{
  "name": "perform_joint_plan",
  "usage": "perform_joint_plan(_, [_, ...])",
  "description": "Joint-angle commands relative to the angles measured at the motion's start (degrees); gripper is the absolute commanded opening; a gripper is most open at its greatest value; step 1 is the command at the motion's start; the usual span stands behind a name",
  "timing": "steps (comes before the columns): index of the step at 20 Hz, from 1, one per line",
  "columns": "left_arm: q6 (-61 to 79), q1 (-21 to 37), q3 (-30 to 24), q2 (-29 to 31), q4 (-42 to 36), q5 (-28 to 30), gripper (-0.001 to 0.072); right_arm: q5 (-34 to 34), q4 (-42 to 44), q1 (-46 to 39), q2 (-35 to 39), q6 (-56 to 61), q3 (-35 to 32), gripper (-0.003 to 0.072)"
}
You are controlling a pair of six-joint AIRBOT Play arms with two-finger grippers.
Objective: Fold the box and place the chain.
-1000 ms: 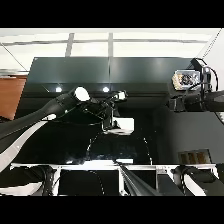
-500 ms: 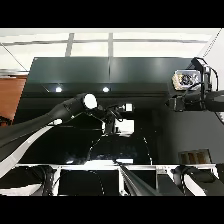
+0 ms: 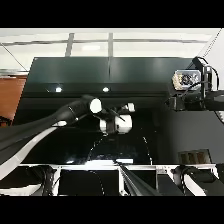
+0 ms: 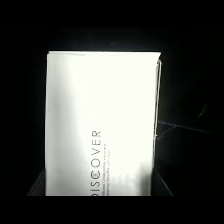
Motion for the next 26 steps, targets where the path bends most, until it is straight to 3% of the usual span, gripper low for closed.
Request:
perform_joint_plan(1, [-13.81,8.13,2.60,2.62,8.41,-1.84,0.0367,-1.05,-0.07,0.00,0.04,0.17,0.00,0.0013])
perform_joint_plan(7, [-31.65,40.41,16.96,0.94,8.70,-0.68,0.0368,-2.78,0.15,0.00,0.04,0.66,0.02,0.0014])
perform_joint_plan(9, [-34.01,48.89,25.77,-3.98,8.70,-2.58,0.0368,-2.93,0.15,0.00,0.04,1.11,0.00,0.0013])
perform_joint_plan(12, [-35.50,57.09,42.40,-14.91,8.96,-10.73,0.0368,-3.17,0.15,0.02,0.04,1.70,0.02,0.0014])
perform_joint_plan(15, [-35.43,60.94,52.92,-24.02,9.20,-12.94,0.0368,-4.68,0.13,0.02,0.04,1.75,0.00,0.0014])
perform_joint_plan(21, [-35.45,61.83,54.93,-34.80,13.84,-12.02,0.0370,-8.57,0.13,0.02,-0.11,2.10,0.00,0.0013])
perform_joint_plan(22, [-35.45,61.61,54.93,-35.52,13.18,-11.58,0.0421,-8.70,0.11,0.00,-0.20,2.10,0.00,0.0014])
perform_joint_plan(23, [-35.45,61.33,54.93,-35.71,13.35,-10.21,0.0644,-8.79,0.13,0.02,-0.35,2.12,0.00,0.0014])
perform_joint_plan(24, [-35.69,61.05,55.10,-35.43,13.40,-9.35,0.0714,-8.79,0.11,0.00,-0.55,2.10,0.00,0.0013])
perform_joint_plan(26, [-35.98,60.24,57.59,-33.48,13.18,-10.05,0.0713,-9.75,-0.37,-0.02,-0.59,1.84,0.13,0.0013])
